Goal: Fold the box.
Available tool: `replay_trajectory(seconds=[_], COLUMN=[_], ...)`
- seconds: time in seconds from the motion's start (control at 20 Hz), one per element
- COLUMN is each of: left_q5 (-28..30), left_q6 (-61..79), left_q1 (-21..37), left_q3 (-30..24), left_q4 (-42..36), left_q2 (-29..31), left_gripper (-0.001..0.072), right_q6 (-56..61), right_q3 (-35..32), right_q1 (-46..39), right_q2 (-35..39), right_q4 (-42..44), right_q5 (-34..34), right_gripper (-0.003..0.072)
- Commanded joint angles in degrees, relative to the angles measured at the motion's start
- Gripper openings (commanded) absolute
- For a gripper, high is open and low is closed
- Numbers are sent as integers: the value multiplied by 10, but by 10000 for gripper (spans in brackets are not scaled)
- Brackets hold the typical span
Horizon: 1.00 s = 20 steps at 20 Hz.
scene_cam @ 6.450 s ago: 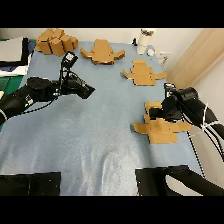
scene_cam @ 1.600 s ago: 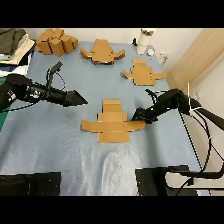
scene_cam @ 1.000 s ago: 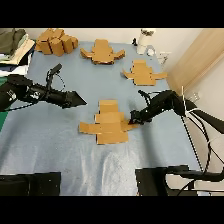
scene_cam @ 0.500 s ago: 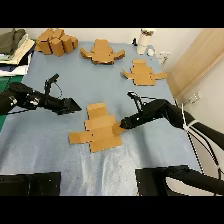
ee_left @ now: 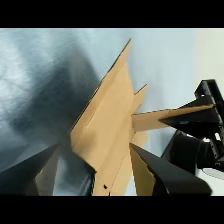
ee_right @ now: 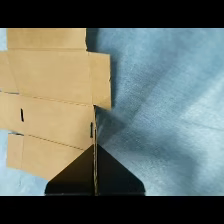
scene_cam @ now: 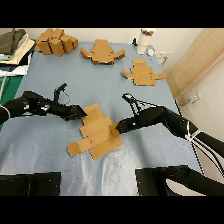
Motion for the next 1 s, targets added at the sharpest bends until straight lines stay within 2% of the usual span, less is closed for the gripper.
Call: replay_trajectory(seconds=[0.0, 0.1, 0.15, 0.2, 0.25, 0.35, 0.55, 0.65, 0.7, 0.75, 0.8, 0.95], left_q5=[-3, -17, -32, -45, -55, -60, -60, -62, -63, -67, -72, -75], left_q6=[29, 42, 45, 50, 54, 61, 75, 92, 100, 117, 133, 163], left_q1=[-24, -36, -37, -37, -35, -34, -34, -34, -34, -34, -34, -43], left_q3=[5, 6, 6, 6, 6, 6, 6, 6, 6, 6, 10, 39], left_q4=[-48, -52, -50, -50, -50, -47, -46, -47, -48, -49, -49, -28], left_q2=[-30, -33, -33, -33, -33, -33, -33, -33, -33, -33, -33, -33], left_gripper=[657, 635, 512, 445, 438, 187, 166, 14, 14, 13, 12, 10], right_q6=[4, 4, 4, 4, 4, 4, 4, 4, 4, 4, 4, 38], right_q3=[0, 0, 0, 0, 0, 0, 0, 0, 0, 0, 0, 13], right_q1=[4, 4, 4, 4, 4, 4, 4, 4, 4, 4, 4, -22], right_q2=[3, 3, 3, 3, 3, 3, 3, 3, 3, 3, 3, 3], right_q4=[1, -1, -3, -3, -3, -3, -4, -4, -6, -7, -12, -59], right_q5=[9, 9, 9, 9, 9, 10, 10, 10, 14, 19, 26, 39], right_gripper=[2, 2, 2, 3, 2, 2, 3, 10, 88, 272, 391, 396])
